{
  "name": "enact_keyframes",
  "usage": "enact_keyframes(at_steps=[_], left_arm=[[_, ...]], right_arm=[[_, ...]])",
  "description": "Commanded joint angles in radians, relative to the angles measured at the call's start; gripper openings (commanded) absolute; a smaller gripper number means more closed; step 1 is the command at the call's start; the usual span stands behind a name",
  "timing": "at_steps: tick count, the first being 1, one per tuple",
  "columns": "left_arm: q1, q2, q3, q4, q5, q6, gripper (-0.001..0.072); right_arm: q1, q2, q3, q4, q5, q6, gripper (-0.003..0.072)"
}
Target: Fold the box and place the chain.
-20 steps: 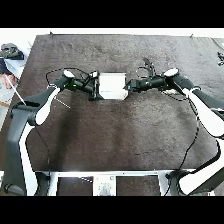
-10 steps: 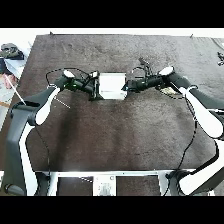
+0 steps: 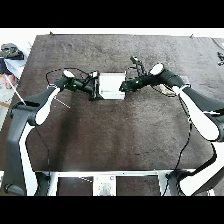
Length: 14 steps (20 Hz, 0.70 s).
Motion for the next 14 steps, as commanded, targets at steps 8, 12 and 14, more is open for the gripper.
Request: enact_keyframes(at_steps=[8,12,14], left_arm=[[0.000,0.001,0.001,0.000,0.000,0.001,0.0134],[0.000,0.001,0.001,0.000,0.000,0.001,0.0134],[0.000,0.001,0.001,0.000,0.000,0.001,0.0134]], right_arm=[[0.055,-0.016,0.034,-0.255,-0.047,0.211,0.0473],[0.090,-0.089,0.172,-0.406,0.091,0.332,0.0473],[0.117,-0.122,0.239,-0.465,0.154,0.396,0.0474]])
